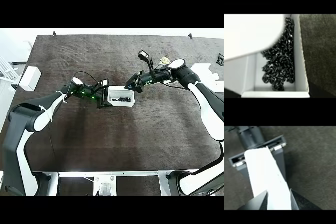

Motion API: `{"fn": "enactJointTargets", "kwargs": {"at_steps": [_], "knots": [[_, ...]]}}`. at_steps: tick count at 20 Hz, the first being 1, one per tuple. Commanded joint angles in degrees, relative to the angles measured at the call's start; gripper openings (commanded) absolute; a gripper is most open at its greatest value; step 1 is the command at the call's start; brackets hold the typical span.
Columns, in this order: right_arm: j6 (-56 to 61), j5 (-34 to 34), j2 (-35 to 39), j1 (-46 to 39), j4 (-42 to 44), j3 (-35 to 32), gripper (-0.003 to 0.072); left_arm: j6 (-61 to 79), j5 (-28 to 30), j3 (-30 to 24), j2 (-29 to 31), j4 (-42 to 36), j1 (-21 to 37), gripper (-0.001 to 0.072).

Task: Fold the box and place the chain.

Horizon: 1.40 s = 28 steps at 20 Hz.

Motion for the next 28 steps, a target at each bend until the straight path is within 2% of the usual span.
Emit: {"fn": "enactJointTargets", "kwargs": {"at_steps": [1,16,19,24,28], "knots": [[0.0,1.6,0.0,0.5,0.0,0.1,0.0332,0.0,0.0,0.0,0.0,0.0,0.0,0.0525],[-5.0,1.5,-1.0,1.4,-1.5,0.1,0.0329,0.0,0.0,0.0,0.0,0.0,0.0,0.0525],[-6.0,1.5,-1.1,1.4,-1.5,0.1,0.0281,0.0,0.0,0.0,0.0,0.0,0.0,0.0525],[-7.3,1.5,-1.1,1.4,-1.5,0.1,0.0264,0.0,0.0,0.0,0.0,0.0,0.0,0.0525],[-7.5,1.5,-1.1,1.4,-1.5,0.1,0.0221,0.0,0.0,0.0,0.0,0.0,0.0,0.0525]]}}
